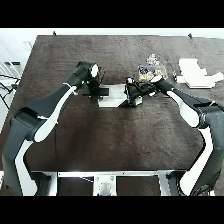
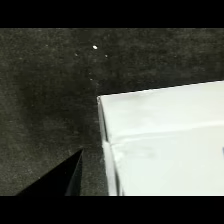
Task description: Fold the box and place the chain.
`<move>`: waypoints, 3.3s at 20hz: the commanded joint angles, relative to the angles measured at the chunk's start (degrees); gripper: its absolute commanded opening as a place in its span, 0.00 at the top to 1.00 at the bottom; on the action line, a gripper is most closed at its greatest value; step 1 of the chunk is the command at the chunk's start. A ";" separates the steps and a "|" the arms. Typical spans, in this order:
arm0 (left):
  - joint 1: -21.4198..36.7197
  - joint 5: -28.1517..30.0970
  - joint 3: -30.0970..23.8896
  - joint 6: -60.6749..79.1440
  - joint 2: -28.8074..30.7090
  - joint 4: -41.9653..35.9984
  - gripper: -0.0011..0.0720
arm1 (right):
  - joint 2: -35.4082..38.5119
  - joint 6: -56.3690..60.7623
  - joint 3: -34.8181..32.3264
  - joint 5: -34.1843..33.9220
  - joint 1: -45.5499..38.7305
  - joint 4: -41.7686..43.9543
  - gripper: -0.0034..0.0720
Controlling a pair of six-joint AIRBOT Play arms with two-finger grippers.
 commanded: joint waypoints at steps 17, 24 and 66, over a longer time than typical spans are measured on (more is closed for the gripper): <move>-0.66 -2.73 1.18 2.84 -1.66 -2.82 0.96 | -0.02 -0.02 0.00 0.02 0.04 -0.04 0.18; -0.66 -6.69 5.42 3.41 -1.57 -0.83 0.57 | -0.02 -0.02 0.00 0.02 0.04 -0.04 0.18; -1.55 1.03 -0.33 -0.15 -1.25 0.44 0.53 | -0.02 -0.02 0.00 0.02 0.04 -0.04 0.18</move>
